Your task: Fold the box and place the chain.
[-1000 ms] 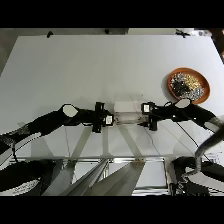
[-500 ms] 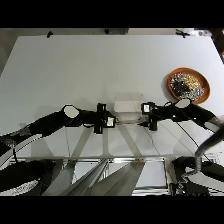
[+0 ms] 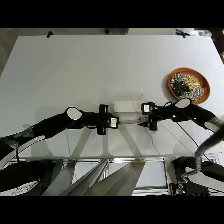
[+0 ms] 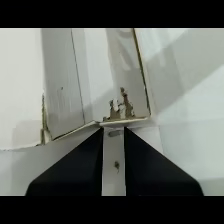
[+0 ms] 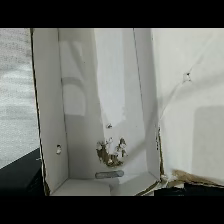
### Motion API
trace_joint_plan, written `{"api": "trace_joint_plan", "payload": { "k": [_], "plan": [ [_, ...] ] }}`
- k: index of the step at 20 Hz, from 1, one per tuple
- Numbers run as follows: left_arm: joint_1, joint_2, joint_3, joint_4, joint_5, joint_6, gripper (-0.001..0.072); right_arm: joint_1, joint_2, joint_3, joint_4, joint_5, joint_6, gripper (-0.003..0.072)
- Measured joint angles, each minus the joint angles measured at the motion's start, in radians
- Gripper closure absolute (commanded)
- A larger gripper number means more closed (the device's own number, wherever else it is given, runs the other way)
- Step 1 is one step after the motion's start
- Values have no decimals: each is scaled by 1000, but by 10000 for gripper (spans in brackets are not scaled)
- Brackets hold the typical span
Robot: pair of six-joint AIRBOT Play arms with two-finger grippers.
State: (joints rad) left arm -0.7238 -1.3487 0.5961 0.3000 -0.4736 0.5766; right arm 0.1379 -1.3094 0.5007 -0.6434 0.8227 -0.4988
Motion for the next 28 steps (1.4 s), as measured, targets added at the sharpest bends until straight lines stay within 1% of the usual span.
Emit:
{"api": "trace_joint_plan", "payload": {
  "k": [6,8,15,17,28],
  "plan": [
    [-37,-23,0,-62,64,-1,575,0,0,0,0,0,0,289],
    [-41,-25,0,-72,78,-1,554,0,0,0,0,0,0,289],
    [-44,-27,0,-84,92,-1,550,0,0,0,0,0,0,289],
    [-44,-27,0,-87,95,-1,478,0,0,0,0,0,0,289],
    [-56,-27,0,-112,93,-1,480,0,0,0,0,0,0,289]
  ]
}}
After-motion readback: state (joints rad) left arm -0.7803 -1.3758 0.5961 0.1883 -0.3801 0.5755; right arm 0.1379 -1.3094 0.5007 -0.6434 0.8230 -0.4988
